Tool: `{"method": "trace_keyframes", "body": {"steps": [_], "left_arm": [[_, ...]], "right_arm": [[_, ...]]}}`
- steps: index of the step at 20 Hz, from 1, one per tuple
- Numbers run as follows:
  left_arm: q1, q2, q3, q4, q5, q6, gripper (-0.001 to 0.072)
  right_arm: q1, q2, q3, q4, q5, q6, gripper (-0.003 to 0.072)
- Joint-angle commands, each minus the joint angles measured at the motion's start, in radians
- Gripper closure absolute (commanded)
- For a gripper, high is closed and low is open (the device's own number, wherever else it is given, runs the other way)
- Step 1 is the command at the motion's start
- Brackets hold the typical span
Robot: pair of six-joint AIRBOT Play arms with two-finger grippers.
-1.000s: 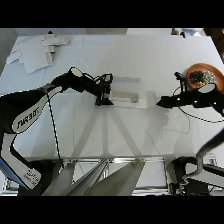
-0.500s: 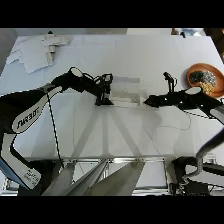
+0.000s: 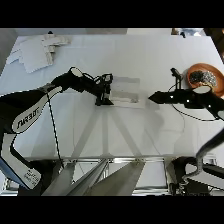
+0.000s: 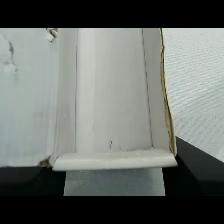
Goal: Fold the box and place the chain.
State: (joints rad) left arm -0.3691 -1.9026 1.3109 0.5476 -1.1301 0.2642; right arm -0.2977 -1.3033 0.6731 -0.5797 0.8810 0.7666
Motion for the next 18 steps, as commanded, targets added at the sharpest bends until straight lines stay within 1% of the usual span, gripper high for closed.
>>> {"method": "trace_keyframes", "body": {"steps": [1,3,6,10,13,15,17,18], "left_arm": [[0.0,0.0,0.0,0.0,0.0,0.0,0.0316],[0.0,0.0,0.0,0.0,0.0,0.0,0.0316],[0.0,0.0,0.0,0.0,0.0,0.0,0.0316],[0.0,0.0,0.0,0.0,0.0,0.0,0.0316],[0.0,0.0,0.0,0.0,0.0,0.0,0.0316],[0.0,0.0,0.0,0.0,0.0,0.0,0.0316],[0.0,0.0,0.0,0.0,0.0,0.0,0.0316],[0.0,0.0,0.0,0.0,0.0,0.0,0.0316]], "right_arm": [[-0.099,0.039,0.0,-0.126,0.087,0.014,0.068],[-0.105,0.034,0.0,-0.183,0.083,0.015,0.0679],[-0.081,0.019,0.0,-0.177,0.044,0.01,0.0679],[-0.006,-0.006,-0.001,-0.174,-0.015,-0.027,0.068],[0.011,-0.086,-0.001,-0.134,-0.035,-0.027,0.0679],[0.024,-0.134,-0.001,-0.072,-0.035,-0.042,0.0679],[0.034,-0.143,-0.001,0.02,-0.035,-0.097,0.068],[0.034,-0.143,-0.001,0.043,-0.04,-0.104,0.068]]}}
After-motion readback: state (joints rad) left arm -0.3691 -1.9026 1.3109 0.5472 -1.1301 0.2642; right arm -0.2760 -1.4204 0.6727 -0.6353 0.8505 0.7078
